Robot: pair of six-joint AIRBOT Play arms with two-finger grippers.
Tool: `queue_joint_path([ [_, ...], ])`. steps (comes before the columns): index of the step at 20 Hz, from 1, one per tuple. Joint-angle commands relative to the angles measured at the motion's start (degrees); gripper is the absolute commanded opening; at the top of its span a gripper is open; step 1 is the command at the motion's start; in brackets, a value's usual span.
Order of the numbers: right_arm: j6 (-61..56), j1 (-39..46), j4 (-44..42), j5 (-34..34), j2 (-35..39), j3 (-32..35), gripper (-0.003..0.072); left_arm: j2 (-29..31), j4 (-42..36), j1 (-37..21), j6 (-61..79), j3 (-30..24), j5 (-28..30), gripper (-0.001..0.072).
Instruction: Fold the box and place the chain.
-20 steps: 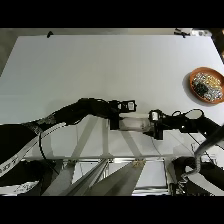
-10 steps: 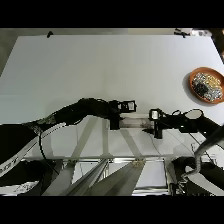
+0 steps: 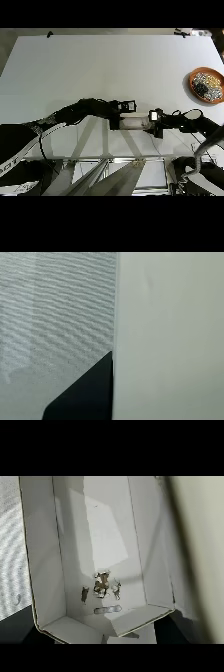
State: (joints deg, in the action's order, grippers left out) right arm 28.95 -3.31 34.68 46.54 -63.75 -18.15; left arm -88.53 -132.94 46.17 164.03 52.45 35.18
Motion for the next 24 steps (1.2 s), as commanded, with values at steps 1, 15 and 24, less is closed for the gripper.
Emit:
queue_joint_path([
  [1, 0.07, -0.02, -0.92, 0.35, 0.02, -0.04, 0.06, 0.04, 0.15, -0.02, 0.11, 0.07, 0.17, 0.001],
  [15, 1.6, 2.21, -3.26, 5.38, -4.04, -4.79, 0.0696, 0.04, 0.15, -0.02, 0.11, 0.07, 0.15, 0.001],
  [24, 4.37, -0.66, -2.93, 5.95, -4.92, -5.07, 0.0693, 0.04, 0.15, -0.02, 0.11, 0.07, 0.17, 0.001],
])
